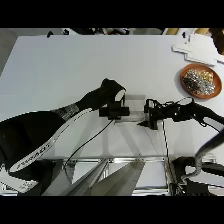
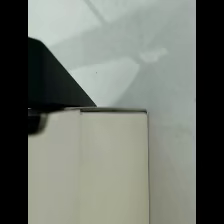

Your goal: Fold the box and place the chain.

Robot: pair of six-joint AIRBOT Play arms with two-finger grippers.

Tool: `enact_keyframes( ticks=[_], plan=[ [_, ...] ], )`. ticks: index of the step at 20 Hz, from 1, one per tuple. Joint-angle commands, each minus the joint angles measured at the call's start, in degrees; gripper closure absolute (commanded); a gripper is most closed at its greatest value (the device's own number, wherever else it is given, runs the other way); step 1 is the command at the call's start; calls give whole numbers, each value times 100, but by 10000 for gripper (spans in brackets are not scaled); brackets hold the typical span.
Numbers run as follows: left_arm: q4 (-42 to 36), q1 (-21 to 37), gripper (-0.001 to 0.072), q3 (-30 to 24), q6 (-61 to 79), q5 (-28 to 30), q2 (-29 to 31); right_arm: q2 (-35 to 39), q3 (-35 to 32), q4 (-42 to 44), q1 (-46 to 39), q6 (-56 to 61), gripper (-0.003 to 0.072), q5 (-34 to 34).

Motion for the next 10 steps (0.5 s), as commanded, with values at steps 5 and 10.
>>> enact_keyframes(
  ticks=[5,10],
  plan=[
    [-13,13,696,2,2,-31,48,-2,2,0,-2,-2,369,-2],
    [-140,330,415,4,675,-85,645,-2,2,0,-2,-2,369,-2]
  ],
)
